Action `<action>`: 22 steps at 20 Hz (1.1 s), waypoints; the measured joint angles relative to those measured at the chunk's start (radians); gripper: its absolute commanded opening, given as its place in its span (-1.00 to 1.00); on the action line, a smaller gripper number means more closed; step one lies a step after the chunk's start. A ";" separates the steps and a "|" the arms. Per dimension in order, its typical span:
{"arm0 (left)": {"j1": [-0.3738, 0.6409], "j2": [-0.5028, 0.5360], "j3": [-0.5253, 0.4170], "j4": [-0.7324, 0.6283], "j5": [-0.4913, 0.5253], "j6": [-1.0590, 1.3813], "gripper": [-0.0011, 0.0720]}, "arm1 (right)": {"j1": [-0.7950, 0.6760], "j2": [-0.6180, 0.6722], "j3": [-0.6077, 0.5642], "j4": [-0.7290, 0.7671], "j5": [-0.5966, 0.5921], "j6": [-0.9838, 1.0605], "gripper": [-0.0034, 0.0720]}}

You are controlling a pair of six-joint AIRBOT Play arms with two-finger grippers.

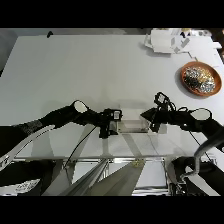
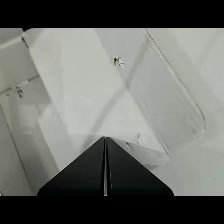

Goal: Fold the box and place the chain.

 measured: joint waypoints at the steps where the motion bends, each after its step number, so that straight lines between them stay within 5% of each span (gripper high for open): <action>1: 0.000 0.000 0.000 0.000 0.000 0.000 -0.56 | 0.000 0.019 0.006 0.000 0.010 0.000 -0.86; 5: 0.000 0.000 0.000 0.000 0.000 0.000 -0.56 | 0.000 0.117 0.042 -0.079 0.073 0.000 -0.86; 9: 0.000 0.000 0.000 0.000 0.000 0.000 -0.56 | 0.000 0.172 0.059 -0.344 0.191 0.000 -0.85; 14: 0.000 0.000 0.000 0.000 0.000 0.000 -0.56 | 0.000 0.156 0.064 -0.579 0.225 0.004 -0.43; 22: 0.000 0.000 0.000 0.000 0.000 0.000 -0.56 | 0.000 0.035 0.065 -0.512 0.202 -0.168 -0.43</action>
